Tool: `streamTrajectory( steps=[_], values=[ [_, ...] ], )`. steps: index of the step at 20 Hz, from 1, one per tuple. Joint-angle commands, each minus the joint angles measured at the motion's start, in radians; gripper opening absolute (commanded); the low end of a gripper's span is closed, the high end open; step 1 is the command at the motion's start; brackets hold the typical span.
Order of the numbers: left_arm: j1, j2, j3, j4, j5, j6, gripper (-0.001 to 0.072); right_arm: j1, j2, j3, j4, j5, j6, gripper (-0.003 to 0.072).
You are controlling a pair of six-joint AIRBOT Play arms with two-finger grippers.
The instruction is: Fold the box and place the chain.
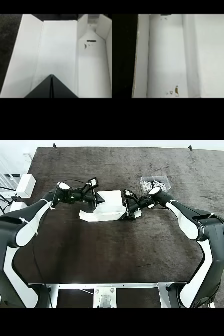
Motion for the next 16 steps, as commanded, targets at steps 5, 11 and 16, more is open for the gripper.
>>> streamTrajectory(
  steps=[5, 11, 16],
  values=[
    [0.062, 0.014, 0.226, 0.218, -0.334, -0.231, 0.0012, 0.001, -0.001, 0.0, 0.0, 0.0, 0.0, 0.059],
    [0.062, 0.277, 0.092, 0.261, -0.19, -0.187, 0.0011, 0.001, -0.001, 0.0, 0.0, 0.0, 0.0, 0.0589],
    [0.062, 0.357, -0.119, 0.278, -0.177, -0.171, 0.0021, 0.001, -0.001, 0.0, 0.0, 0.0, 0.0, 0.0589]
  ],
)
